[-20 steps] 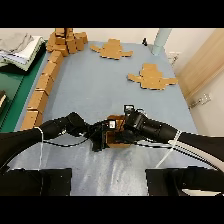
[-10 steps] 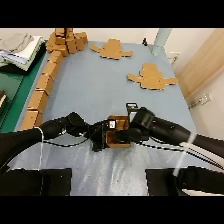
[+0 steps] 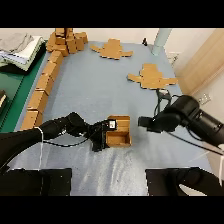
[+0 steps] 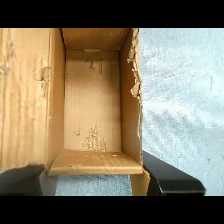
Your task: Fold the box.
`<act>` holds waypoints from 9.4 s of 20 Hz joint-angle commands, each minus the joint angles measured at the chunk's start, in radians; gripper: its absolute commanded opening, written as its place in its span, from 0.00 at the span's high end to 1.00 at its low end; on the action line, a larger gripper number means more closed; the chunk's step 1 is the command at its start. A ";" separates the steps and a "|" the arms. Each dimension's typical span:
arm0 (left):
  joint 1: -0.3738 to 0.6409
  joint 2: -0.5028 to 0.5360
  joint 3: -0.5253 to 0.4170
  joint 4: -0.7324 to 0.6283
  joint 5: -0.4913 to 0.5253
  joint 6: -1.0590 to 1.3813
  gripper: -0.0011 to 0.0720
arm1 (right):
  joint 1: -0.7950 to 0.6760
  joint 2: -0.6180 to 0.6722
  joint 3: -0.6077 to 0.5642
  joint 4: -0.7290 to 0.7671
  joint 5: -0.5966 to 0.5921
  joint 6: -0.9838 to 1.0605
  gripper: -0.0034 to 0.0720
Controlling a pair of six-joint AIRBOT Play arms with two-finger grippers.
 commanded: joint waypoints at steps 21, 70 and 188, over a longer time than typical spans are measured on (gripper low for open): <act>0.000 0.000 -0.001 0.000 0.001 0.000 0.17 | -0.389 -0.651 0.219 1.213 -0.268 -1.526 0.95; 0.000 0.000 -0.001 0.000 0.000 0.000 0.17 | 0.374 0.072 -0.295 0.344 0.642 -1.694 0.16; 0.000 0.000 -0.001 0.000 0.001 0.000 0.17 | 0.409 0.064 -0.266 0.029 0.682 -1.509 0.51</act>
